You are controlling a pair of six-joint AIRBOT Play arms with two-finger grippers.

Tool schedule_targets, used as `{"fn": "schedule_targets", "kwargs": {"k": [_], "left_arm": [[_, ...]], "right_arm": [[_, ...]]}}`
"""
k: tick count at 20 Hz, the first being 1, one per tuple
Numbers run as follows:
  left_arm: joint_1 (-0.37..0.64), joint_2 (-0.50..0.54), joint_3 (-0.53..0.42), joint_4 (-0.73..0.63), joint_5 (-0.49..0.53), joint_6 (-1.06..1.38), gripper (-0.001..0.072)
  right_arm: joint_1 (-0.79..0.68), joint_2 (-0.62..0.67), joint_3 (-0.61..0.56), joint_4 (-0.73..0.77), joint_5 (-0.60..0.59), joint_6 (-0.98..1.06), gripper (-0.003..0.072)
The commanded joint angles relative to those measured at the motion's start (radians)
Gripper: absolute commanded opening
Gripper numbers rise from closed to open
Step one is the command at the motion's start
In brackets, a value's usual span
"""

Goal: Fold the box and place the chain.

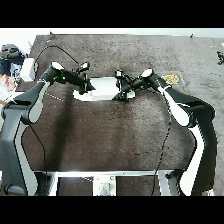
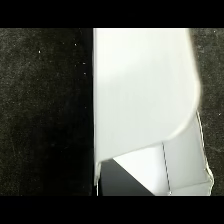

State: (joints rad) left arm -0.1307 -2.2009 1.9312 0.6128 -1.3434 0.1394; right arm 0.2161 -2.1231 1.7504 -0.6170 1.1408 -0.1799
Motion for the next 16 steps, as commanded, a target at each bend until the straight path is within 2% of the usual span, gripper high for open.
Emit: {"fn": "schedule_targets", "kwargs": {"k": [1,9,10,12,13,15,16], "left_arm": [[0.001,-0.001,0.000,0.000,0.001,0.000,0.0012],[0.001,-0.001,0.000,0.000,0.001,0.000,0.0012],[0.001,-0.001,0.000,0.000,0.001,0.000,0.0011],[0.000,-0.001,0.000,0.000,0.001,0.000,0.0011],[0.001,-0.001,0.000,0.000,0.001,0.000,0.0012],[0.001,-0.001,0.000,0.000,0.001,0.000,0.0012],[0.001,-0.001,0.000,0.000,0.001,0.000,0.0011]], "right_arm": [[0.002,-0.001,0.001,0.000,-0.002,-0.009,0.0657],[0.011,-0.001,0.001,-0.008,-0.023,-0.019,0.0658],[0.011,-0.001,0.001,-0.008,-0.023,-0.019,0.0597],[0.011,-0.001,0.001,-0.008,-0.023,-0.019,0.0587],[0.011,-0.001,0.001,-0.008,-0.023,-0.019,0.0527],[0.011,-0.001,0.001,-0.008,-0.023,-0.019,0.0526],[0.011,-0.001,0.001,-0.008,-0.023,-0.019,0.0483]]}}
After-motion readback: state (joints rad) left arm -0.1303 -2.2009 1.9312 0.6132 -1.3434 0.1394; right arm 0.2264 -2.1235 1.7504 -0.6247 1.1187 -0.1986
